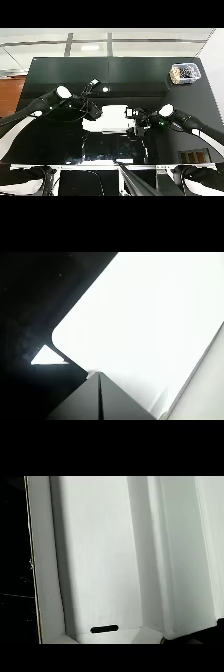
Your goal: Fold the box and place the chain.
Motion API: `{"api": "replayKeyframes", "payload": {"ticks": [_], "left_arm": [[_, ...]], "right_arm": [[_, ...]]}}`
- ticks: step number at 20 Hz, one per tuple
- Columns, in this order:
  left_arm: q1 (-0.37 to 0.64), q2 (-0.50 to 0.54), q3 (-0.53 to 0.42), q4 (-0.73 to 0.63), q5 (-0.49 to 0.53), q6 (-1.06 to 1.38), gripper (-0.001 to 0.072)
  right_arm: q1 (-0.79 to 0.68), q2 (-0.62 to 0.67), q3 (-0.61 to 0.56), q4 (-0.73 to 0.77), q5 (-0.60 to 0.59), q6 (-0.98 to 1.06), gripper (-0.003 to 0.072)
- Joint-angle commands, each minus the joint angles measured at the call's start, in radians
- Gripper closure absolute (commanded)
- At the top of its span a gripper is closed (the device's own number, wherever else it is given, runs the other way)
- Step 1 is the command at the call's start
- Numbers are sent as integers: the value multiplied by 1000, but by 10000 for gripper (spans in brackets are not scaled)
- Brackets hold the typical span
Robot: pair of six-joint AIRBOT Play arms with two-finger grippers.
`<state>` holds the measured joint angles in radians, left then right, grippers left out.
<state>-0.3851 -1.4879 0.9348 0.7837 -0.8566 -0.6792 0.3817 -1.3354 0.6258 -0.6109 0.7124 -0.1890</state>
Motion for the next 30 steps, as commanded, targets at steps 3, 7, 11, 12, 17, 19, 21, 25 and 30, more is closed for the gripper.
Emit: {"api": "replayKeyframes", "payload": {"ticks": [3, 7, 11, 12, 17, 19, 21, 25, 30], "left_arm": [[4, -10, 84, 134, -177, -51, 685], [88, 149, 93, 83, -144, -65, 685], [151, 386, -58, -101, -148, 178, 684], [156, 437, -115, -139, -132, 254, 684], [132, 462, -330, -100, -33, 642, -11], [105, 424, -343, -37, 77, 731, -8], [71, 379, -338, -5, 140, 843, 0], [-1, 277, -288, -14, 108, 871, 19], [-3, 194, -245, -85, 2, 866, 30]], "right_arm": [[1, 0, 0, -3, 2, 0, 490], [1, 0, 0, -3, 2, 0, 489], [1, 0, 0, -3, 2, 0, 489], [1, 0, 0, -3, 2, 1, 489], [1, 0, 0, -3, 2, 0, 489], [1, 0, 0, -3, 2, 0, 489], [1, 0, 0, -3, 2, 0, 489], [1, 0, 0, -3, 2, 0, 489], [1, 0, 0, -3, 2, 0, 489]]}}
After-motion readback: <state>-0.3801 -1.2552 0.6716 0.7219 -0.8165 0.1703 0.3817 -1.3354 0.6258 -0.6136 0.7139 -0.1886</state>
